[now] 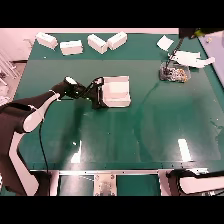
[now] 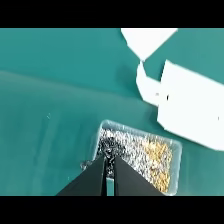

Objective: Fold the box and place the chain.

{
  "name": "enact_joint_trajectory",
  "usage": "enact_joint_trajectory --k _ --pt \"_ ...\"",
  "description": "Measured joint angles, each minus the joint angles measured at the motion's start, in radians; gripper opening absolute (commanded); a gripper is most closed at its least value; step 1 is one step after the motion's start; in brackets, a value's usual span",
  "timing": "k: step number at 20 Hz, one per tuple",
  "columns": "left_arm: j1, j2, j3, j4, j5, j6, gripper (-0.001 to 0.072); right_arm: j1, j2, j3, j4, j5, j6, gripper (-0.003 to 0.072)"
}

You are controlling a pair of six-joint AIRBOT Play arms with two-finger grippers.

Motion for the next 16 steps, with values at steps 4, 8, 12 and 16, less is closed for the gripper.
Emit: enact_joint_trajectory --k 4,8,12,16 --pt "0.000 0.000 0.000 0.000 0.000 0.000 0.0468 0.148 0.161 0.000 -0.013 0.020 -0.028 0.0012" --pt "0.000 0.000 0.000 0.000 0.000 0.000 0.0468 0.310 0.220 -0.014 -0.019 0.030 -0.048 0.0012" --pt "0.000 0.000 0.000 0.001 -0.001 0.000 0.0469 0.429 0.235 -0.053 -0.019 0.034 -0.052 0.0012" --pt "0.000 0.000 0.000 0.001 -0.003 0.000 0.0468 0.481 0.239 -0.069 -0.020 -0.002 -0.052 0.0012"
